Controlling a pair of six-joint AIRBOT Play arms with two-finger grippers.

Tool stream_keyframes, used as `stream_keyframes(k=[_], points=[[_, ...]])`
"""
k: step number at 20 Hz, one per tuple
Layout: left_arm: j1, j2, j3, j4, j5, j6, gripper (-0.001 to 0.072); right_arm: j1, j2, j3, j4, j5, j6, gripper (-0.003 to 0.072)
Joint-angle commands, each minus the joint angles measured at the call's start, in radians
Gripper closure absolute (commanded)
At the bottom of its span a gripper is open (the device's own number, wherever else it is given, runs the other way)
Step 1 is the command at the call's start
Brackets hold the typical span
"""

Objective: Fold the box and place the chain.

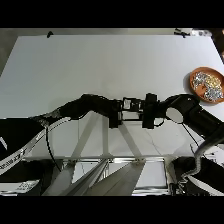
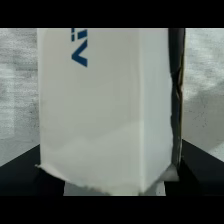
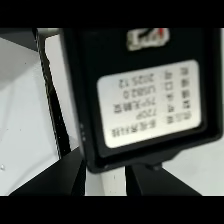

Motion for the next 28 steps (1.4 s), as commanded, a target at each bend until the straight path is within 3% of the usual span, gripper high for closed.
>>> stream_keyframes(k=[1, 4, 11, 28], points=[[0.0, -0.001, 0.0, 0.0, 0.0, 0.0, 0.0434, 0.0, 0.0, 0.001, 0.037, -0.02, 0.021, 0.0472], [0.0, -0.001, 0.0, 0.0, 0.0, 0.0, 0.0434, 0.0, 0.0, 0.001, 0.108, -0.01, 0.021, 0.0472], [0.0, -0.001, 0.0, 0.0, 0.0, 0.0, 0.0434, 0.0, -0.002, -0.027, 0.118, 0.037, 0.021, 0.0472], [0.0, -0.001, 0.0, 0.0, 0.0, 0.0, 0.0434, 0.0, 0.023, -0.052, 0.053, -0.081, 0.055, 0.0508]])
